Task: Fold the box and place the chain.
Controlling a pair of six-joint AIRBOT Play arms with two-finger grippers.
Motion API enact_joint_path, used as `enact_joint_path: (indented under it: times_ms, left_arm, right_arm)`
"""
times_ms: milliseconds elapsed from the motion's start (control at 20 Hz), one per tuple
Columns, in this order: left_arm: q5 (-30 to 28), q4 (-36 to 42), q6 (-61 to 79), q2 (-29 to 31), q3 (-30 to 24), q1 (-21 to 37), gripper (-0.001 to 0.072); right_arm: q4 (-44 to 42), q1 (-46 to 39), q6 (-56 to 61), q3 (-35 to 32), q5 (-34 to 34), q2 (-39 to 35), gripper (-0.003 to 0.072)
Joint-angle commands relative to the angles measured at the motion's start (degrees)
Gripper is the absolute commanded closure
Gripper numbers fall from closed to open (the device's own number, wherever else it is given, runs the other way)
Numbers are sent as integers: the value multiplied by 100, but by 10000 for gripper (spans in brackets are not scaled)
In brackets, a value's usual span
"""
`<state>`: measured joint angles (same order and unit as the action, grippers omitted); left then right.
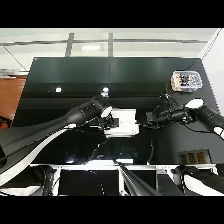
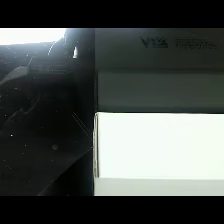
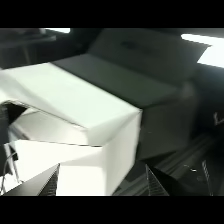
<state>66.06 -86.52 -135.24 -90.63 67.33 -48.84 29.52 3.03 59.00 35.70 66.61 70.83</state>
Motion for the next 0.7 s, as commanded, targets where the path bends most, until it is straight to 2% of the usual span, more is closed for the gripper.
enact_joint_path:
  times_ms: [0,50,100,150,300,650]
  left_arm:
    - [-2,2,0,4,2,2,678]
    - [0,2,0,4,2,2,678]
    - [0,2,0,4,2,2,677]
    - [0,2,0,4,2,2,678]
    - [-2,2,0,4,2,2,678]
    - [0,2,0,4,2,2,678]
  right_arm:
    - [-44,396,439,79,-103,4,156]
    - [55,562,640,92,-236,4,156]
    - [184,750,767,114,-352,4,186]
    - [295,940,925,138,-448,4,281]
    - [822,1425,1641,284,-754,4,282]
    - [3141,2446,3748,964,-1161,7,283]
